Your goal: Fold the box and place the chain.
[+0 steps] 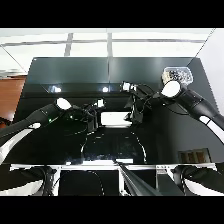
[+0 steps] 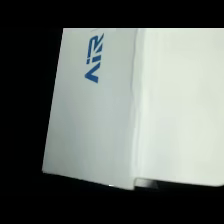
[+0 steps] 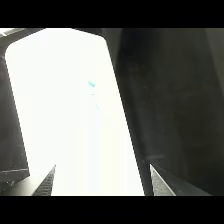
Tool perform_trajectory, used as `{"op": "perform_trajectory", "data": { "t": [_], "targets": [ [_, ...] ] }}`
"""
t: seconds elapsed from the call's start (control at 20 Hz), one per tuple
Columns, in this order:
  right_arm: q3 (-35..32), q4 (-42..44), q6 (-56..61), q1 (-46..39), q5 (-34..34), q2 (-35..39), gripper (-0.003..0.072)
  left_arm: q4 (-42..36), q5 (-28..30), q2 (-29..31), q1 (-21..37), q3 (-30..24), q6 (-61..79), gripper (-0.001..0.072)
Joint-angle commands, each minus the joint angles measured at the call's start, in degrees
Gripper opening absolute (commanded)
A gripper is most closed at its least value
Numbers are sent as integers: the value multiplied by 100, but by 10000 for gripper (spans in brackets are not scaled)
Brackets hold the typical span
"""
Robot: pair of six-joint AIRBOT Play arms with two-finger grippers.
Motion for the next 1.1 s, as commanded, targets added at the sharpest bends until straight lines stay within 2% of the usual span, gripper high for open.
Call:
{"op": "perform_trajectory", "data": {
  "t": [0.0, 0.2, 0.25, 0.35, 0.4, 1.05],
  "targets": [
    [-24, 293, -299, 2, 13, -96, 711, 0, -2, 2, -2, 4, 2, 463],
    [-26, 229, -302, 2, -11, -212, 707, 0, -2, 2, -2, 4, 2, 463],
    [-26, 227, -299, 2, -17, -212, 591, 0, -2, 2, -2, 4, 2, 463],
    [-26, 229, -293, -2, 26, -210, 255, 0, -2, 2, -2, 4, 2, 463],
    [-26, 229, -295, 0, 31, -210, 238, 0, -2, 2, -2, 4, 2, 463],
    [-160, 179, -293, 74, 70, -212, 239, 0, -2, 2, -2, 4, 2, 463]
  ]
}}
